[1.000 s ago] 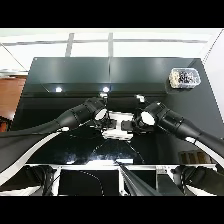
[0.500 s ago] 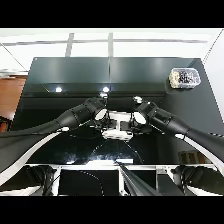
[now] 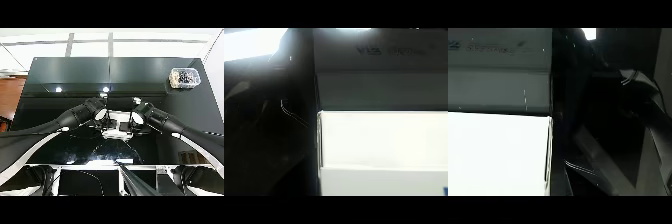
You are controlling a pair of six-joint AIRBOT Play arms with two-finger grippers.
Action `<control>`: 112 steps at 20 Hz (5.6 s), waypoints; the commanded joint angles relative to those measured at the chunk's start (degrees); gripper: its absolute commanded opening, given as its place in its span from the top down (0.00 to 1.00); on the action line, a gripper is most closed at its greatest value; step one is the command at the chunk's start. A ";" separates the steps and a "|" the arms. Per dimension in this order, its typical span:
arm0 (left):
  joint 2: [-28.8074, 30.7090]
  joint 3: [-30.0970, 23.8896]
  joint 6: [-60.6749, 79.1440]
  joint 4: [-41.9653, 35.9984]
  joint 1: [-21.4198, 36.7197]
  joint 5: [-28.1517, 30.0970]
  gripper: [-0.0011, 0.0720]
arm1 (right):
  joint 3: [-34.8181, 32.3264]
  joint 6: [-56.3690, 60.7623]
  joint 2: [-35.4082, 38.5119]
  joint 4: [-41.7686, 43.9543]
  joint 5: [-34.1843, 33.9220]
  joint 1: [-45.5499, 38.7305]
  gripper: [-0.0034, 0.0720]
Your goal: Fold the box and place the chain.
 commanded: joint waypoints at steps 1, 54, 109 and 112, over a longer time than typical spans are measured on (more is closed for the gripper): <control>0.00 -0.02 0.09 0.02 0.04 0.02 0.95 | 0.07 0.07 -0.13 -0.02 -1.16 0.00 0.72; 0.00 -0.02 0.09 0.26 0.04 -1.68 0.95 | 27.30 -17.68 -8.26 1.68 -14.43 -54.12 0.02; 0.00 -0.02 0.09 0.04 0.04 -1.70 0.95 | 41.77 -49.18 10.84 17.40 -2.84 -58.36 0.90; 0.00 -0.02 0.09 0.04 0.04 -1.68 0.95 | 41.42 -51.49 17.97 19.45 1.25 -57.99 0.90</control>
